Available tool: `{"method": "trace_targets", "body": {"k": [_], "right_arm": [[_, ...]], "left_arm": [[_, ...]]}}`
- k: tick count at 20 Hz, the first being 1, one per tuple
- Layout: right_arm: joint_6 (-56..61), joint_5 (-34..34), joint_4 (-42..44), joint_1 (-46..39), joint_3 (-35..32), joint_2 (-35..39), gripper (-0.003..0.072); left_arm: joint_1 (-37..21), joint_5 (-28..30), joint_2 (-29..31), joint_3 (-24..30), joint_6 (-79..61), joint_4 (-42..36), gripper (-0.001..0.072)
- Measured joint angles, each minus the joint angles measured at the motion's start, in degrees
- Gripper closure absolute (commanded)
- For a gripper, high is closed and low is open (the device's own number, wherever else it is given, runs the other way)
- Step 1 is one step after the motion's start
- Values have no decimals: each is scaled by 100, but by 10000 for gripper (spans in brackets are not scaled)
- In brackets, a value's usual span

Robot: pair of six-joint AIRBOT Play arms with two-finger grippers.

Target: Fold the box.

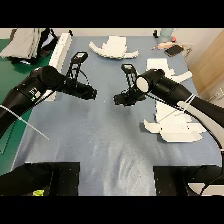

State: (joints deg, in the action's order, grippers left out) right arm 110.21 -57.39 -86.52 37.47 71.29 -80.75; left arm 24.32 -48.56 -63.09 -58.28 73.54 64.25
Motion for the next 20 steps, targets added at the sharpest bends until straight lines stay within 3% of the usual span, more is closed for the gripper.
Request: {"method": "trace_targets", "body": {"k": [6, 9, 10, 12, 16, 18, 19, 20], "right_arm": [[511, 352, 275, -15, 42, -35, 687], [520, -120, -190, -308, 424, 107, 686], [463, -468, -533, -492, 614, 166, 641], [236, -1368, -1366, -1115, 1014, 271, 349], [-498, -2695, -1829, -3025, 1384, 264, 328], [-1029, -3163, -1609, -4148, 1414, 146, 242], [-1241, -3309, -1458, -4647, 1394, 83, 241], [-1423, -3397, -1263, -5123, 1349, 17, 241]], "left_arm": [[13, 243, -4, 0, -2, -17, 692], [28, 531, -4, 0, -2, -44, 691], [31, 581, -4, 0, -2, -74, 691], [42, 671, -4, 0, -2, -138, 691], [42, 752, -4, 0, -2, -415, 689], [39, 776, -4, 0, 0, -621, 688], [42, 780, -4, 0, 0, -726, 687], [42, 787, -4, 0, -2, -822, 477]]}}
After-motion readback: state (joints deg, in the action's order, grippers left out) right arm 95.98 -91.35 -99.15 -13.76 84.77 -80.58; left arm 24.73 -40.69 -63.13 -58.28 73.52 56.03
